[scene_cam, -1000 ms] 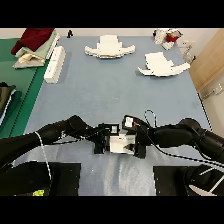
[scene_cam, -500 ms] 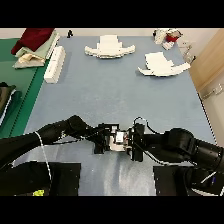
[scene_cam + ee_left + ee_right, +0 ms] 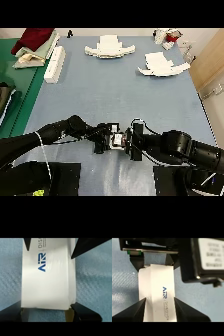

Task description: Fold the box.

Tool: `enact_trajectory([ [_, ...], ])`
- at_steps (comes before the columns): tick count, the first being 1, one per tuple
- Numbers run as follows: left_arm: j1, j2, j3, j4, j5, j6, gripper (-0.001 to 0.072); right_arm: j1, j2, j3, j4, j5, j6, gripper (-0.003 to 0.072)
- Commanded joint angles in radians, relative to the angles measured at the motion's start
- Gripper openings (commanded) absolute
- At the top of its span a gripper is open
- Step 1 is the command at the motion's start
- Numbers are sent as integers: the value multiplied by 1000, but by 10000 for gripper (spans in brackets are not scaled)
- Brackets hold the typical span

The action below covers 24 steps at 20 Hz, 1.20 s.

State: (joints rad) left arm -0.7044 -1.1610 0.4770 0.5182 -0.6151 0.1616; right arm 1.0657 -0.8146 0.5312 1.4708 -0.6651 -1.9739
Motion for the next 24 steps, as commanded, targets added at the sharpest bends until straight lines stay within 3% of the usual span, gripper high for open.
enact_trajectory([
  [1,0,0,0,2,-5,3,397,2,20,2,-18,3,2,513],
  [13,0,0,0,2,-5,3,397,1,60,2,-105,10,3,502],
  [15,0,0,0,2,-5,3,397,0,60,1,-117,10,3,285],
  [22,0,0,0,2,-5,3,397,2,23,1,-34,10,3,281],
  [24,0,0,0,2,-5,3,397,2,18,0,-11,10,3,228],
])
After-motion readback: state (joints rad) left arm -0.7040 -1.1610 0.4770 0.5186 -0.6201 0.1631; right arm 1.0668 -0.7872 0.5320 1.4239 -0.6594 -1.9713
